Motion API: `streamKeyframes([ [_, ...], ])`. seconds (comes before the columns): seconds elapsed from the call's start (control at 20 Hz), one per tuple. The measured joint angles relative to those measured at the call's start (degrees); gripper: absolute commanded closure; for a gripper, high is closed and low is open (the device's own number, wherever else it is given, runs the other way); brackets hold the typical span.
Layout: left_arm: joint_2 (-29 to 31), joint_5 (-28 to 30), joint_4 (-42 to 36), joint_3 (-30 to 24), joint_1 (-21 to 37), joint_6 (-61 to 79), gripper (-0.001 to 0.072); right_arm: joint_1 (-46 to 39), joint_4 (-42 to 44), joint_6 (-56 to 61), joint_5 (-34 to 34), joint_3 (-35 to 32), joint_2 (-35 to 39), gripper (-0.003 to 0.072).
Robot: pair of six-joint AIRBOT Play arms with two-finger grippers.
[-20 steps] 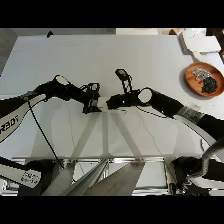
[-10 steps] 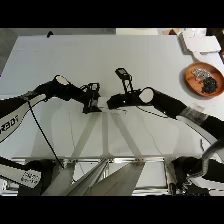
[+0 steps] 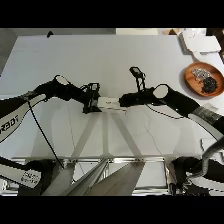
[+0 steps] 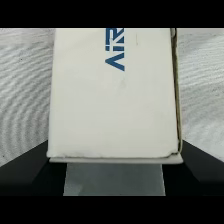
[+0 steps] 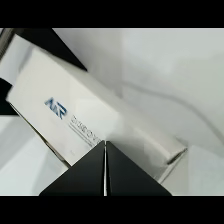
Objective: Fold the box and place the chain.
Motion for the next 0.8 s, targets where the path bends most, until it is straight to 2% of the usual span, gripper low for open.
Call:
streamKeyframes([
  [0.2, 0.00, 0.02, 0.00, 0.00, 0.00, 0.02, 0.0484, -0.61, 8.04, -7.50, -0.39, -3.28, 0.13, 0.0679],
  [0.4, 0.00, 0.00, 0.00, 0.00, 0.00, 0.02, 0.0484, -0.70, 11.10, -11.76, -1.09, -4.31, 0.96, 0.0678],
  [0.6, 0.00, 0.00, -0.04, 0.00, 0.00, -0.09, 0.0484, -0.76, 9.94, -13.00, -1.84, -3.58, 6.40, 0.0678],
  [0.8, 0.00, 0.00, -0.02, 0.00, 0.00, -0.07, 0.0484, -2.16, 1.92, -8.68, -1.77, -2.91, 17.20, 0.0677],
])
